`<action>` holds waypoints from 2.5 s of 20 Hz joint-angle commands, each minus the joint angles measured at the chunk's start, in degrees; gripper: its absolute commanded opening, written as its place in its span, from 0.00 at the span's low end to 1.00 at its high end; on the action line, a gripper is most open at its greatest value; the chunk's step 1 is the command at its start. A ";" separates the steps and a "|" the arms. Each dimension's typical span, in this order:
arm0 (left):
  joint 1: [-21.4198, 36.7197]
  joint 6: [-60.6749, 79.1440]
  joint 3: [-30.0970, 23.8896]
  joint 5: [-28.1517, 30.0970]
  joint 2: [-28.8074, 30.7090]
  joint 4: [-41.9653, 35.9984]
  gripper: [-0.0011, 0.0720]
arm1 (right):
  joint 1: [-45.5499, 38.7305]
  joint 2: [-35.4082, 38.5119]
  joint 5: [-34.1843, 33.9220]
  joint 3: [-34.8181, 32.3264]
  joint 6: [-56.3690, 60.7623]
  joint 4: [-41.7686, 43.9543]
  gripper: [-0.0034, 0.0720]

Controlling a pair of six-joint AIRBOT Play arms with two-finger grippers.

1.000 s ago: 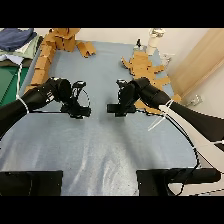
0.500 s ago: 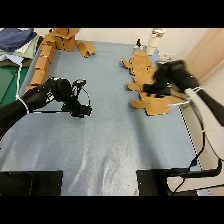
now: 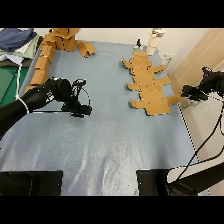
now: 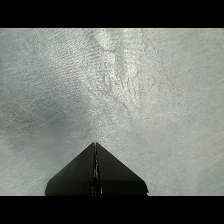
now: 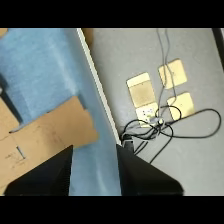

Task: Fold the box.

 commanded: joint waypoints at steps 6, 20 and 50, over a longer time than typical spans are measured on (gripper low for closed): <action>0.04 -0.02 0.07 -0.13 0.00 -2.23 0.03 | -2.16 -11.93 -11.39 9.53 -18.78 13.86 0.56; 0.09 6.60 0.94 -2.16 0.11 -4.98 0.03 | 3.04 -3.17 -32.09 -0.61 -17.31 21.94 0.04; 10.86 20.76 0.94 -13.94 0.11 -27.82 0.78 | 23.91 24.06 -6.86 -46.34 -11.02 21.03 0.23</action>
